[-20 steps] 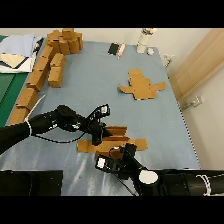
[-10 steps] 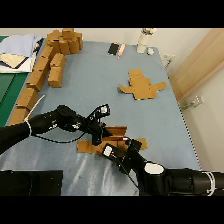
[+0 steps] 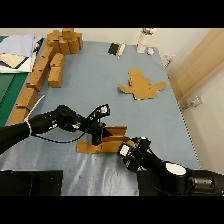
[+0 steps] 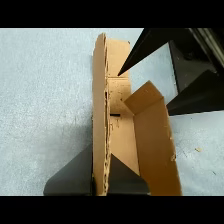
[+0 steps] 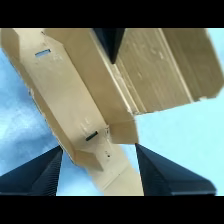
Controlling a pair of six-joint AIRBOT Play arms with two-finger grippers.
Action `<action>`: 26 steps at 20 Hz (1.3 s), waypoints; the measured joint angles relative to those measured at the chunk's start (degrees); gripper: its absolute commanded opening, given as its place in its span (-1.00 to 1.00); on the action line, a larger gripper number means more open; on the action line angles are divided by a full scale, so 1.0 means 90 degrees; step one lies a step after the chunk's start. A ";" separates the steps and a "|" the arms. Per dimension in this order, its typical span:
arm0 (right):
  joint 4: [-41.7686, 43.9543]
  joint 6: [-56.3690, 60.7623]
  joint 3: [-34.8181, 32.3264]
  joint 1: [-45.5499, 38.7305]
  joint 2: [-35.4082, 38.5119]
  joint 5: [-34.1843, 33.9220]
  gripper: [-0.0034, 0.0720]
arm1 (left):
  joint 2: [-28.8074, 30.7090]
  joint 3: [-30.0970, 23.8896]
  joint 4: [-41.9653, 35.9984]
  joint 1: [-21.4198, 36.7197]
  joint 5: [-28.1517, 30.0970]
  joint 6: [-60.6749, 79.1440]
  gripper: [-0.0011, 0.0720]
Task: Fold the box.
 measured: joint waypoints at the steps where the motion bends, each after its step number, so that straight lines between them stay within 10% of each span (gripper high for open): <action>1: -0.0012 -0.0114 -0.0044 -0.0100 0.0046 0.0109 0.98 | -0.0002 0.0000 0.0000 0.0000 0.0000 -0.0002 -0.94; 8: 0.0962 -0.2346 -0.0155 -0.1785 0.0155 0.1418 0.98 | -0.0002 0.0000 -0.0002 0.0000 0.0000 -0.0002 -0.94; 17: 0.6392 -0.8864 0.0015 -0.4648 -0.0386 0.2067 0.98 | -0.0002 0.0000 0.0000 0.0000 -0.0005 -0.0002 -0.94; 26: 0.7553 -1.0508 0.0447 -0.5326 -0.1513 0.1727 0.96 | -0.0002 0.0000 -0.0002 0.0000 -0.0005 -0.0002 -0.94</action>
